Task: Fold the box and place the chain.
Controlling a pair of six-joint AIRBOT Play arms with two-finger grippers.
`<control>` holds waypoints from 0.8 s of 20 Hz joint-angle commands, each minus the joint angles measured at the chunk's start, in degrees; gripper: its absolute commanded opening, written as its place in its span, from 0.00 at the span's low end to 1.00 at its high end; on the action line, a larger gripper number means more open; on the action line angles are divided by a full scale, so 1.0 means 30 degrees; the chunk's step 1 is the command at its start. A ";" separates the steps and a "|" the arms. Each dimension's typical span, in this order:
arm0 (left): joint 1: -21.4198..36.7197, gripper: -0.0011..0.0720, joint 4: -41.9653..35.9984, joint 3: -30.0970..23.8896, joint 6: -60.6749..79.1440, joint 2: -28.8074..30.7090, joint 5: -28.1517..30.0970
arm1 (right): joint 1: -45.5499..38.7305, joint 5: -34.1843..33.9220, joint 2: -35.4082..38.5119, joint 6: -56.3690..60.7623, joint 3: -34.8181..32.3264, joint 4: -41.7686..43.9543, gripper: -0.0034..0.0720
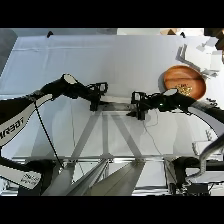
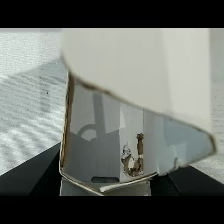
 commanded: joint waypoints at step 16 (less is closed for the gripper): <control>0.0007 0.03 0.0007 -0.0007 0.0000 -0.0007 -0.0743 | 0.0022 0.0007 -0.0007 0.0000 0.0015 0.0000 0.57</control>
